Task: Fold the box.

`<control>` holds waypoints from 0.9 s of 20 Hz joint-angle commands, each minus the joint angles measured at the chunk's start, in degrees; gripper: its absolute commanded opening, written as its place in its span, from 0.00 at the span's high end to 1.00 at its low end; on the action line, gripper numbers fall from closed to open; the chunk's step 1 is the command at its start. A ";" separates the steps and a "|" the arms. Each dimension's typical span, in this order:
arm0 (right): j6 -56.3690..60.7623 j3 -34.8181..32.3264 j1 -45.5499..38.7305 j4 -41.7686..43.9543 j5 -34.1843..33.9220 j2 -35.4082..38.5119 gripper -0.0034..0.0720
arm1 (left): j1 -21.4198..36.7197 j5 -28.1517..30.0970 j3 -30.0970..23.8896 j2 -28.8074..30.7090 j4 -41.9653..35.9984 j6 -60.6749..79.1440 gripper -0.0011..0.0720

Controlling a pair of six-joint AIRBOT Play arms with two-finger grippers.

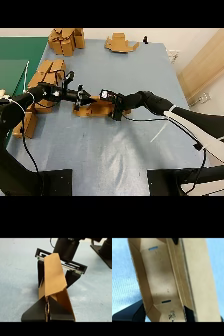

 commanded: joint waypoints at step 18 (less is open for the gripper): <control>-3.56 2.60 -1.36 0.74 -4.42 -2.86 0.25 | 0.02 1.81 0.04 0.02 -0.85 -0.20 0.97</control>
